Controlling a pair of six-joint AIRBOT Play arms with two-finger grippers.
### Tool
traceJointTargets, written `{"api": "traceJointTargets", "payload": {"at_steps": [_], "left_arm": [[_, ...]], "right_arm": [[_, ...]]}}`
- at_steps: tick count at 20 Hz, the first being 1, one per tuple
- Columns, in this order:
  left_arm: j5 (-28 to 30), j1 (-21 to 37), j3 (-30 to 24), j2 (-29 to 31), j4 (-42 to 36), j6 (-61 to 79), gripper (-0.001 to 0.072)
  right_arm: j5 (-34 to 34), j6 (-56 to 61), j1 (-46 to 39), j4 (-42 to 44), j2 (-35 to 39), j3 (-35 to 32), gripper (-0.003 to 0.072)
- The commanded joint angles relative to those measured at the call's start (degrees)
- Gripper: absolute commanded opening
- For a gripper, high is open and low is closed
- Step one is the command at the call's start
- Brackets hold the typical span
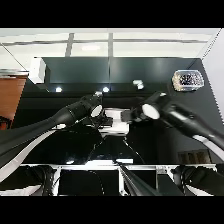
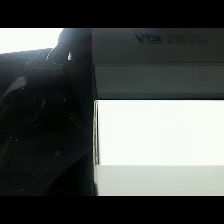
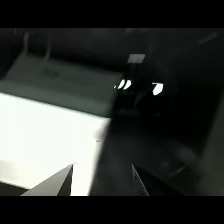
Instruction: Fold the box and place the chain.
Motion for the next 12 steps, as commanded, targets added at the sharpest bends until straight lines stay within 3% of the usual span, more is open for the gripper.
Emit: {"api": "traceJointTargets", "payload": {"at_steps": [1,3,4,6,7,8,10,12], "left_arm": [[-0.1,0.0,0.1,0.0,0.1,-0.1,0.0029],[-0.1,0.0,0.1,0.0,0.1,-0.1,0.0029],[-0.1,0.0,0.1,0.0,0.1,-0.1,0.0029],[0.0,0.0,0.1,0.0,0.1,-0.1,0.0029],[-0.1,0.0,0.1,0.0,0.1,-0.1,0.0029],[-0.1,0.0,0.1,0.0,0.1,-0.1,0.0029],[-0.1,0.0,0.1,0.0,0.1,-0.1,0.0029],[-0.1,0.0,0.1,0.0,0.1,-0.1,0.0029]], "right_arm": [[6.8,-1.9,-4.3,-19.5,9.0,0.0,0.043],[7.4,-1.9,-9.8,-30.8,9.7,-0.2,0.043],[4.0,-1.9,-13.4,-33.4,9.6,-1.2,0.0429],[-9.3,-1.6,-22.5,-33.7,9.1,-4.8,0.043],[-16.3,-0.2,-27.5,-32.9,8.0,-6.5,0.0549],[-21.6,0.2,-32.2,-30.4,6.0,-7.3,0.072],[-26.2,-2.0,-41.0,-21.8,-0.8,-5.4,0.072],[-26.2,-7.4,-47.5,-13.3,-9.1,1.5,0.072]]}}
